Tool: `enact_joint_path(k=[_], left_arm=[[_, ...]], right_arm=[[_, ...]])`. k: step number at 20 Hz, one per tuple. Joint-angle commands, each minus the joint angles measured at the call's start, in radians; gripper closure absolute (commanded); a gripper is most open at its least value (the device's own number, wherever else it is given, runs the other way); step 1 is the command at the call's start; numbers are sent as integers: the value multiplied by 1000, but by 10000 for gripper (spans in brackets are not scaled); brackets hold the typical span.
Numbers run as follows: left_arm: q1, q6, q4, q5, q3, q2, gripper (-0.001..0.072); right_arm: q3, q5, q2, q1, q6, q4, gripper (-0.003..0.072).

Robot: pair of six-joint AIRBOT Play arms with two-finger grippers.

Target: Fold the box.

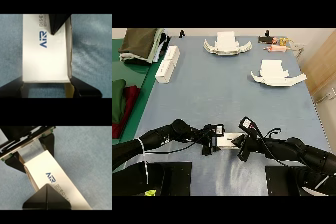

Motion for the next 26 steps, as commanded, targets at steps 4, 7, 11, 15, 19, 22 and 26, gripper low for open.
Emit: enact_joint_path(k=[4, 7, 11, 15, 19, 22, 26], left_arm=[[1, -2, -2, 0, 0, 0, 187], [1, -2, -2, -1, 0, 0, 188], [1, -2, -2, -1, 0, 0, 187], [1, -2, -2, -1, 0, 0, 187], [1, -2, -2, -1, 0, 0, 187], [1, -2, -2, 0, 0, 0, 187], [1, -2, -2, 0, 0, 0, 187]], right_arm=[[-1, -48, -11, 1, 0, -7, 683], [-1, -31, 17, 0, 0, -9, 683], [-1, 28, 74, 0, 0, -15, 683], [-1, 102, 127, 0, -1, -29, 683], [13, 86, 128, -26, 0, -121, 683], [69, 1, 123, -97, 26, -206, 683], [252, -278, 29, -235, 308, -534, 683]])
